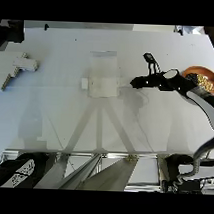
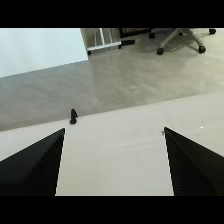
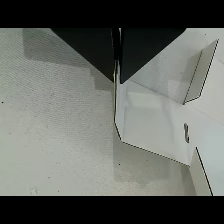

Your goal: Fold the box and place the chain.

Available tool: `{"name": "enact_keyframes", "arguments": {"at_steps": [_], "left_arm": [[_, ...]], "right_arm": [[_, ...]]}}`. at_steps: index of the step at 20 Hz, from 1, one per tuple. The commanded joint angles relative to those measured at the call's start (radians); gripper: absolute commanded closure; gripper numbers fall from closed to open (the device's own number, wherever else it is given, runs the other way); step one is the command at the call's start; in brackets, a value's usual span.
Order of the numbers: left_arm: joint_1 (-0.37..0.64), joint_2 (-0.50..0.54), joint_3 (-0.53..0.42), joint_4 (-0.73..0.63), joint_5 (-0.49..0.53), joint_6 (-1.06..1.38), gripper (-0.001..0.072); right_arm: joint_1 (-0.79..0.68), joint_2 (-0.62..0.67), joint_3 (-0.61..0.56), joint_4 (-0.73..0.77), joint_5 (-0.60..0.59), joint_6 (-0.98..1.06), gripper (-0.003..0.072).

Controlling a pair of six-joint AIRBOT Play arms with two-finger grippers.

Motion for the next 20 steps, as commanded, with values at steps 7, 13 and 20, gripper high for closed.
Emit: {"name": "enact_keyframes", "arguments": {"at_steps": [7,13,20], "left_arm": [[0.0,0.0,0.0,-0.035,-0.08,-0.195,0.001],[-0.031,-0.039,0.001,-0.019,-0.244,-0.111,0.0219],[-0.069,-0.319,0.279,0.213,-0.661,-0.293,0.0219]], "right_arm": [[0.001,-0.001,0.0,0.0,0.002,0.0,0.0671],[0.001,-0.001,0.0,0.0,0.002,0.0,0.0671],[0.001,-0.001,-0.001,0.0,0.002,0.0,0.0671]]}}
